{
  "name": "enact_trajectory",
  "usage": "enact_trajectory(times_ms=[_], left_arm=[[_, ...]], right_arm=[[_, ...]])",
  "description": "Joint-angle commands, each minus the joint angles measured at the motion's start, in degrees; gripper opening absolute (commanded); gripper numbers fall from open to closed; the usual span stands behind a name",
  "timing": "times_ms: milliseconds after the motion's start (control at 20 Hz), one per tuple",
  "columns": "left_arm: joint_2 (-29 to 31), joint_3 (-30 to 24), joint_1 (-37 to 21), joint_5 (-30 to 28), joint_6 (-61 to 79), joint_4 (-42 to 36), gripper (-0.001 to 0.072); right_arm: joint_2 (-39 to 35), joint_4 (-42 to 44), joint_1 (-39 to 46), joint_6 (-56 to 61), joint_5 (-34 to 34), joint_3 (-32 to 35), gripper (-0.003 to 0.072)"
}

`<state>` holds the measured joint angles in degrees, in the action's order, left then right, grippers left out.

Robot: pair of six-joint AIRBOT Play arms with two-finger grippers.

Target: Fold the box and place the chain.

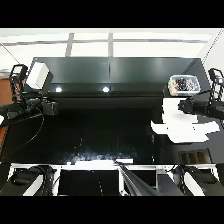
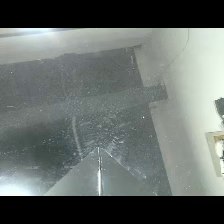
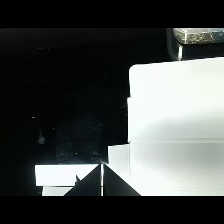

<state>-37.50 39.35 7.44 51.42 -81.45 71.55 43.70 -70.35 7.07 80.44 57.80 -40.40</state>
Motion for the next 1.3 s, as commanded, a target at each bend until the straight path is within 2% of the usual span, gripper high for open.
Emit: enact_trajectory(times_ms=[0, 700, 900, 1050, 1100, 1150, 1200, 1250], left_arm=[[0.02, -0.02, 0.04, -0.02, 0.0, 0.02, 0.0031], [0.02, -0.02, 0.04, -0.09, 0.0, -0.04, 0.0031], [0.02, -0.02, 0.04, -1.4, 0.0, -0.66, 0.0031], [-0.02, -0.02, 0.04, -5.01, 0.0, -0.66, 0.0034], [-0.15, -0.02, 0.04, -6.05, 0.0, -0.66, 0.0079], [-0.42, -0.02, 0.04, -7.28, -0.04, -0.68, 0.0381], [-0.9, -0.02, 0.04, -8.09, -0.28, -0.68, 0.071], [-1.4, 0.0, 0.04, -8.35, -0.28, -0.68, 0.0714]], right_arm=[[-0.04, 0.0, 0.04, 0.0, 0.0, 0.0, 0.002], [-0.04, 0.0, 0.04, 0.0, 0.0, 0.0, 0.002], [-0.04, 0.02, 0.04, 0.0, -0.63, 0.0, 0.002], [-0.04, 0.04, 0.04, 0.07, -3.58, 0.0, 0.0023], [0.02, -0.09, 0.04, 0.15, -4.46, 0.0, 0.0159], [0.07, -0.26, 0.04, 0.15, -5.66, 0.02, 0.0694], [0.09, -0.98, 0.04, -0.26, -6.97, 0.0, 0.0715], [0.11, -3.19, 0.09, 0.44, -8.41, 0.0, 0.0719]])
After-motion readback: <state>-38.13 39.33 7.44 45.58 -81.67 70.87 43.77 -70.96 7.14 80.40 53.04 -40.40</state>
